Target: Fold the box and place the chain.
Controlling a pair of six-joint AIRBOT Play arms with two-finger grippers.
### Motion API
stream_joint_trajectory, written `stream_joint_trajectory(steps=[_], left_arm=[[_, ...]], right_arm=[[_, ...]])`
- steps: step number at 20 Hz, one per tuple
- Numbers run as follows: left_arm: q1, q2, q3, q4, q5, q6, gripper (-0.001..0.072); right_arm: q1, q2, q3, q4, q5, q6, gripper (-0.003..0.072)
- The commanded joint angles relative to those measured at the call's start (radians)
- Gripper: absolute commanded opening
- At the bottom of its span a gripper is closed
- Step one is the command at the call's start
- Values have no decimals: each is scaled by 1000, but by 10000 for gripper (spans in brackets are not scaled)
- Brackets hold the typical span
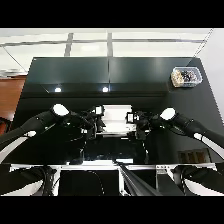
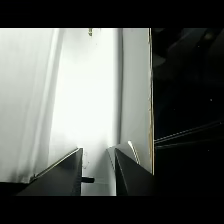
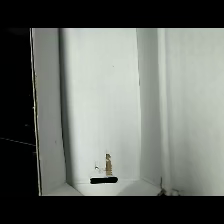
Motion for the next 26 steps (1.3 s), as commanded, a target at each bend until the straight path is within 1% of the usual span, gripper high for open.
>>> stream_joint_trajectory(steps=[1, 2, 3, 4, 5, 7, 8, 9, 10, 11, 13, 15, 16, 17, 18, 19, 20, 21, 22, 24, 26], left_arm=[[1, 2, 1, 0, 26, 2, 367], [1, 2, 1, 0, 40, 1, 484], [1, 2, 1, 0, 39, 1, 494], [1, 2, 4, 8, 30, 1, 448], [1, 2, 10, 14, 19, 1, 276], [1, 2, 16, 14, 21, 1, 410], [4, 2, 19, 25, 21, 0, 406], [6, 2, 26, 44, 20, -5, 336], [11, 6, 37, 87, 11, -40, 61], [17, 14, 52, 142, -12, -85, 25], [46, 51, 87, 266, -82, -326, 25], [95, 122, 120, 456, -164, -596, 24], [129, 167, 132, 560, -205, -678, 24], [169, 208, 134, 636, -227, -745, 24], [217, 244, 134, 695, -237, -864, 24], [279, 269, 134, 743, -238, -1020, 24], [351, 277, 132, 763, -238, -1161, 24], [423, 275, 127, 754, -238, -1275, 25], [499, 270, 113, 710, -232, -1367, 26], [643, 255, 71, 544, -252, -1423, 26], [762, 220, 17, 355, -306, -1410, 26]], right_arm=[[1, 0, 0, 0, 0, 0, 128], [1, 0, 0, 0, 0, 0, 128], [1, 0, 0, 0, 0, 0, 128], [1, 0, 0, 0, 0, 0, 128], [1, 0, 0, 0, 0, 0, 128], [1, 0, 0, 0, 0, 0, 128], [1, 0, 0, 0, 0, 0, 128], [1, 0, 0, 0, 0, 0, 128], [1, 0, 0, 0, 0, 0, 128], [1, 0, 0, 0, 0, 0, 128], [1, 0, 0, 0, 0, 0, 128], [1, 0, 0, 0, 0, 0, 128], [1, 0, 0, 0, 0, 0, 128], [1, 0, 0, 0, 0, 0, 128], [1, 0, 0, 0, 0, 0, 128], [1, 0, 0, 0, 0, 0, 128], [1, 0, 0, 0, 0, 0, 128], [1, 0, 0, 0, 0, 0, 128], [1, 0, 0, 0, 0, 0, 128], [1, 0, 0, 0, 0, 0, 128], [1, 0, 0, 0, 0, 0, 128]])
